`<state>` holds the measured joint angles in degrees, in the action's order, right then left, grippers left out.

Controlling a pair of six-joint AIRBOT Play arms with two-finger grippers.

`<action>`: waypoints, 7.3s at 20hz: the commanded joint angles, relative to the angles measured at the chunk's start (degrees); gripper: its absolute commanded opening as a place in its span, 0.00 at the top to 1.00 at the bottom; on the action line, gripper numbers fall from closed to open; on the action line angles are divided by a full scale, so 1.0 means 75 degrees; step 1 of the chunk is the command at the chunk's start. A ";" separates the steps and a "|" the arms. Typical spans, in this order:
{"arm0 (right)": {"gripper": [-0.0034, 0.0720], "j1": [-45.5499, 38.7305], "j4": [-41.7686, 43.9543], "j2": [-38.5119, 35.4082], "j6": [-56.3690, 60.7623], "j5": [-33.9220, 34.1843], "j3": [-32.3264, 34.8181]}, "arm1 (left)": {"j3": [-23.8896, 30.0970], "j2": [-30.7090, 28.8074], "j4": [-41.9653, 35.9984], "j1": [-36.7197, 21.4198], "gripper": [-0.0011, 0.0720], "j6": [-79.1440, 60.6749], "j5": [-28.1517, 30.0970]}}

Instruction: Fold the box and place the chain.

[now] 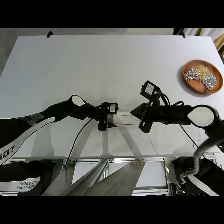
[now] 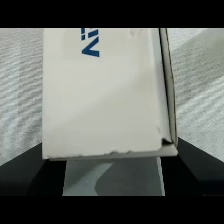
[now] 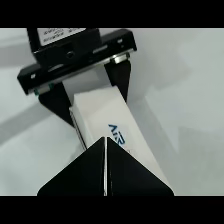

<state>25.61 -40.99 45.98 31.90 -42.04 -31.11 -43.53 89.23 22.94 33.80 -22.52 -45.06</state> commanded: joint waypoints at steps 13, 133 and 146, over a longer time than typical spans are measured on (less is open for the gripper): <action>0.94 0.0157 0.3497 0.1221 -0.2369 0.1518 0.1597 | -0.0006 -0.0003 0.0000 -0.0003 0.64 0.0003 0.0006; 0.94 -0.4843 -0.4304 0.2046 0.6347 -0.5476 -0.2390 | 0.2122 -0.4497 0.7522 -0.8314 0.93 1.0614 -0.1810; 0.94 -0.4843 -0.4304 0.2046 0.6347 -0.5476 -0.2390 | 0.2119 -0.6324 0.7816 -0.7950 0.02 1.1692 -0.2052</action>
<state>-10.70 -73.30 61.28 79.50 -83.07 -48.97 -27.66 45.36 81.38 -26.96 64.31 -59.55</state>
